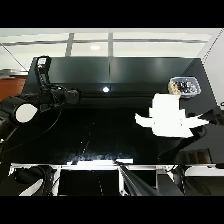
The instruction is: Fold the box and place the chain.
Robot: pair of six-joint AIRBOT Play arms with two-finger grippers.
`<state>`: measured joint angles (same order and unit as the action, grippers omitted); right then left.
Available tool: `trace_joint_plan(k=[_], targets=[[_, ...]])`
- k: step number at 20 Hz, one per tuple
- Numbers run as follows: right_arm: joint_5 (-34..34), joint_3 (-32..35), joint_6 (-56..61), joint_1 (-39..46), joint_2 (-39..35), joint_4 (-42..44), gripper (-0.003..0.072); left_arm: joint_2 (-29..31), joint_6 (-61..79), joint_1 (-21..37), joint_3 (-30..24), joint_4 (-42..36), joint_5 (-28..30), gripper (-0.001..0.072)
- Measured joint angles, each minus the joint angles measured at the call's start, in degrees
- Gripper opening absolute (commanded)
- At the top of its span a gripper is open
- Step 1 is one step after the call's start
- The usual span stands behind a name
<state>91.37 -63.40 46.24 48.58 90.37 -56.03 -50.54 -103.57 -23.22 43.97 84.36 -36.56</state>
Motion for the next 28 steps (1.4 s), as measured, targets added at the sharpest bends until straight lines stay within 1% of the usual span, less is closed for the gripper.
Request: trace_joint_plan(k=[5, 9, 13, 15, 17, 19, 21, 22, 24, 26, 28], targets=[[-0.46, 3.61, 1.38, -9.29, -5.92, 6.82, 0.0028, -0.13, 0.0, 0.0, 0.0, -0.04, -0.02, 0.0709], [-5.18, 8.15, 3.82, -19.19, -12.26, 13.31, 0.0027, -0.46, 0.0, 0.0, 0.0, 0.0, -0.39, 0.0707], [-12.9, 14.25, 5.31, -33.14, -20.96, 19.15, 0.0027, -0.59, 0.0, 0.0, 0.0, -0.76, -0.79, 0.0707], [-19.08, 17.86, 5.44, -40.33, -26.08, 19.28, 0.0027, -1.18, 0.0, 0.02, 0.0, -2.38, -1.22, 0.0707], [-26.69, 22.25, 5.86, -46.18, -31.19, 18.43, 0.0027, -2.8, 0.39, 0.24, 0.0, -4.63, -1.99, 0.0708], [-32.0, 26.51, 5.95, -49.75, -35.17, 17.64, 0.0027, -5.22, 3.43, 1.36, 0.0, -9.55, -3.15, 0.0708], [-35.23, 30.16, 6.01, -51.69, -37.97, 17.16, 0.0027, -8.7, 10.51, 3.87, 0.0, -18.34, -4.7, 0.0708], [-36.09, 31.85, 6.01, -52.35, -38.97, 16.9, 0.0028, -10.86, 15.63, 5.57, 0.0, -24.17, -6.47, 0.0708], [-37.53, 34.21, 6.05, -53.13, -40.19, 16.79, 0.0028, -15.63, 27.04, 9.18, 0.0, -35.36, -11.87, 0.0707], [-38.21, 35.47, 6.05, -53.51, -40.81, 16.9, 0.0028, -20.94, 39.5, 12.2, 0.02, -46.66, -19.65, 0.0707], [-38.71, 36.15, 6.05, -53.75, -41.13, 17.05, 0.0028, -25.88, 48.7, 13.75, 0.04, -54.6, -25.0, 0.0707]])
